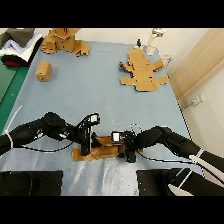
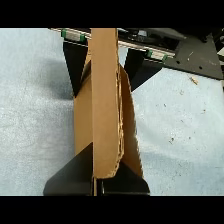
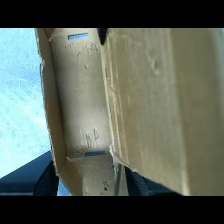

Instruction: Fold the box.

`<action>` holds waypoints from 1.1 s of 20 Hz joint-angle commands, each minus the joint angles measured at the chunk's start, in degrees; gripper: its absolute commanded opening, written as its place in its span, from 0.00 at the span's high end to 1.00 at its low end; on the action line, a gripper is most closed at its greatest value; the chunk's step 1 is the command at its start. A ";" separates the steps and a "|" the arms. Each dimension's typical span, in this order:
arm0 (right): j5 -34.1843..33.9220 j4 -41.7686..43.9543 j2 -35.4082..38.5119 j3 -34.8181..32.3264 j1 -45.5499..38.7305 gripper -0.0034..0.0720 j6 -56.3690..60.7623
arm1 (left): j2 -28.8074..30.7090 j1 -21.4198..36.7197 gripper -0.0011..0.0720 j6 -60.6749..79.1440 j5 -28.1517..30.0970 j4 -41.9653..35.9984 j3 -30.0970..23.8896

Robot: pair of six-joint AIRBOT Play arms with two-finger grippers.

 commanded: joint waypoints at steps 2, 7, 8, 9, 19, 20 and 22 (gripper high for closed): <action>0.00 -0.07 -0.04 -0.04 0.07 0.29 0.04 | 0.00 0.13 0.96 -2.19 0.13 0.00 -0.02; -0.02 -0.04 -0.04 -0.04 0.07 0.29 0.07 | -0.02 0.09 0.96 -2.25 -0.04 -0.02 -0.02; -0.04 -0.04 -0.02 -0.04 0.07 0.29 0.07 | -0.02 0.11 0.96 -2.25 -0.02 0.00 -0.02; -0.02 -0.04 -0.04 -0.04 0.04 0.29 0.07 | -0.02 0.11 0.96 -2.23 0.13 0.02 -0.02; -0.02 -0.07 -0.02 -0.04 0.04 0.29 0.04 | 0.00 0.13 0.90 -2.21 2.14 0.07 0.00; -0.02 -0.07 -0.04 -0.04 0.04 0.29 0.04 | 0.00 0.13 0.58 -2.29 2.25 0.04 0.00; -0.04 -0.07 -0.02 -0.04 0.07 0.29 0.04 | 0.00 0.13 0.49 -3.63 2.34 0.07 0.00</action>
